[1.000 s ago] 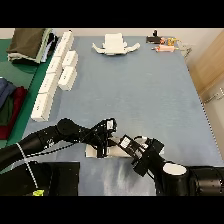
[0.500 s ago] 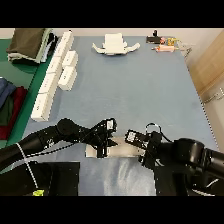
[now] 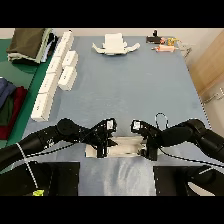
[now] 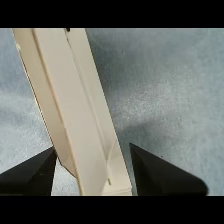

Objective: Fold the box.

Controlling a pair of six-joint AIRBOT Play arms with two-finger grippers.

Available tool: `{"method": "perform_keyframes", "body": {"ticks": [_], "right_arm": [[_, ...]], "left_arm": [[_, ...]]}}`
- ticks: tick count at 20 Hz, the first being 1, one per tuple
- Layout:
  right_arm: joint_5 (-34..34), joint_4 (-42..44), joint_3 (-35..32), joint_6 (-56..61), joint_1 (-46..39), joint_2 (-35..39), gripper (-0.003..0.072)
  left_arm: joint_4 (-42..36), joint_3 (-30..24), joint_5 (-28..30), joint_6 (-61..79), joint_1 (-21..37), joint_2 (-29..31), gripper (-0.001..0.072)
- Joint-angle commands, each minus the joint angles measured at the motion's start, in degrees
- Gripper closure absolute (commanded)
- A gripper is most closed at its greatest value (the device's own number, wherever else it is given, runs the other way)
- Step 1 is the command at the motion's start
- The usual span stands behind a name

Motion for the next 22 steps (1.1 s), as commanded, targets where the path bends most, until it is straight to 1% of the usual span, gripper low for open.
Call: {"method": "perform_keyframes", "body": {"ticks": [1,8,13,16,22], "right_arm": [[-2.0,2.3,0.0,-4.2,-2.2,-0.3,-0.0033],[-1.1,2.3,0.0,-4.6,-2.2,-0.1,-0.003],[-0.1,2.8,-0.2,-13.3,-2.4,-0.2,-0.002],[0.0,6.8,-2.5,-17.9,-4.8,-0.6,-0.002],[0.2,7.5,-3.3,-18.3,-5.0,-1.2,-0.002]], "left_arm": [[0.0,0.0,0.0,0.0,0.0,0.0,0.0695],[0.0,0.0,0.0,0.0,0.0,0.0,0.0695],[0.0,0.0,0.0,0.0,0.0,0.0,0.0695],[0.0,0.0,0.0,0.0,0.0,0.0,0.0695],[0.0,0.0,0.0,0.0,0.0,0.0,0.0695]]}}
